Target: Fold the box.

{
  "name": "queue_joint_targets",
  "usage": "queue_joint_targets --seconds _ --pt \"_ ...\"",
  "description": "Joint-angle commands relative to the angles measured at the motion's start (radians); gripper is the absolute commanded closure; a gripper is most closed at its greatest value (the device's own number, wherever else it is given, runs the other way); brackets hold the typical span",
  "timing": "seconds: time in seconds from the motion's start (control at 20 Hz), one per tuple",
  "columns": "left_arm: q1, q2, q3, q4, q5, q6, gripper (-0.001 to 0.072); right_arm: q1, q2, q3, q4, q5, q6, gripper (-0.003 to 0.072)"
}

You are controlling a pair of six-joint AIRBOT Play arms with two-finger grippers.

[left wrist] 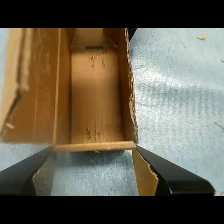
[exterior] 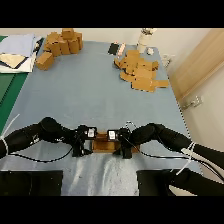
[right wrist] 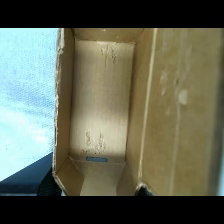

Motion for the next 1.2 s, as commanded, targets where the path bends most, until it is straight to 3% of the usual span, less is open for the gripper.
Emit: queue_joint_targets --seconds 0.0,0.2,0.45,0.5,0.55,0.6,1.15 --pt "-0.019 -0.032 -0.001 -0.022 0.000 0.034 0.0008 0.000 -0.001 0.001 0.000 0.000 0.000 0.0168" --pt "-0.048 -0.050 0.000 -0.107 0.034 0.068 0.0008 0.000 -0.001 0.001 0.000 0.000 0.000 0.0168" --pt "-0.048 -0.051 0.001 -0.109 0.046 0.064 0.0010 0.000 -0.001 0.001 0.000 0.000 0.000 0.0168" --pt "-0.048 -0.051 0.001 -0.109 0.047 0.064 0.0049 0.000 -0.001 0.001 0.000 0.000 0.000 0.0168" --pt "-0.048 -0.051 0.001 -0.109 0.047 0.064 0.0195 0.000 -0.001 0.001 0.000 0.000 0.000 0.0168" --pt "-0.048 -0.051 0.001 -0.109 0.051 0.063 0.0237 0.000 -0.001 0.001 0.000 0.000 0.000 0.0168" --pt "-0.048 -0.053 0.002 -0.109 0.067 0.059 0.0236 0.000 -0.001 0.001 0.000 0.000 0.000 0.0168"
